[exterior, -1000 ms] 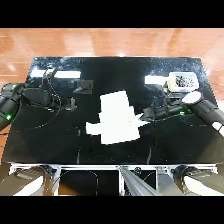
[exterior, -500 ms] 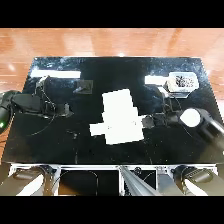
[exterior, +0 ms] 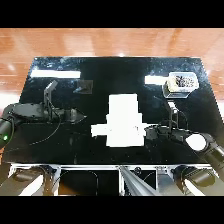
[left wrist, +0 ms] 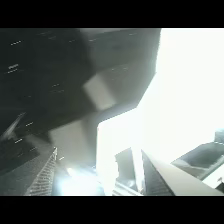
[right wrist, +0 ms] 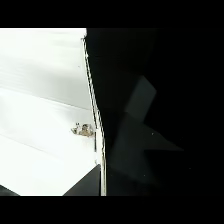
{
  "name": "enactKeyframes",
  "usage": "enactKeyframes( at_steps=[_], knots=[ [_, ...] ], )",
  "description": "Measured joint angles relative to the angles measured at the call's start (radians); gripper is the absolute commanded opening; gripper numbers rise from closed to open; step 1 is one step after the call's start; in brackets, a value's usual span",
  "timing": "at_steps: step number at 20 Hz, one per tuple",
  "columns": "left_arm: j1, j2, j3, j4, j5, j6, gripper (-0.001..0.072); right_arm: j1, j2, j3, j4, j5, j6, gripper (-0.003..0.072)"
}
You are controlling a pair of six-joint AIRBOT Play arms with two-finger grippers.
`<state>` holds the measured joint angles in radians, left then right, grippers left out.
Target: Fold the box and place the chain.
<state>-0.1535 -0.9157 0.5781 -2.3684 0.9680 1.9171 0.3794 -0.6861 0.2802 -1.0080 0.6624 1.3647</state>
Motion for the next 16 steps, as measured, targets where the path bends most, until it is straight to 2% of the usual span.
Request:
enactKeyframes(
  at_steps=[3,6,11,16],
  knots=[
    [-0.032,-0.067,0.011,-0.056,-0.055,0.053,0.0606,0.017,0.008,-0.013,0.029,-0.005,-0.016,0.0041],
    [-0.046,-0.204,0.086,-0.091,-0.056,0.09,0.0606,0.024,0.01,-0.018,0.05,-0.008,-0.022,0.0041],
    [-0.062,-0.452,0.266,-0.217,0.114,0.321,0.0606,0.027,0.011,-0.021,0.061,-0.005,-0.025,0.0041],
    [-0.107,-0.654,0.412,-0.266,0.259,0.502,0.0606,0.027,0.011,-0.021,0.064,0.006,-0.026,0.0041]
  ],
)
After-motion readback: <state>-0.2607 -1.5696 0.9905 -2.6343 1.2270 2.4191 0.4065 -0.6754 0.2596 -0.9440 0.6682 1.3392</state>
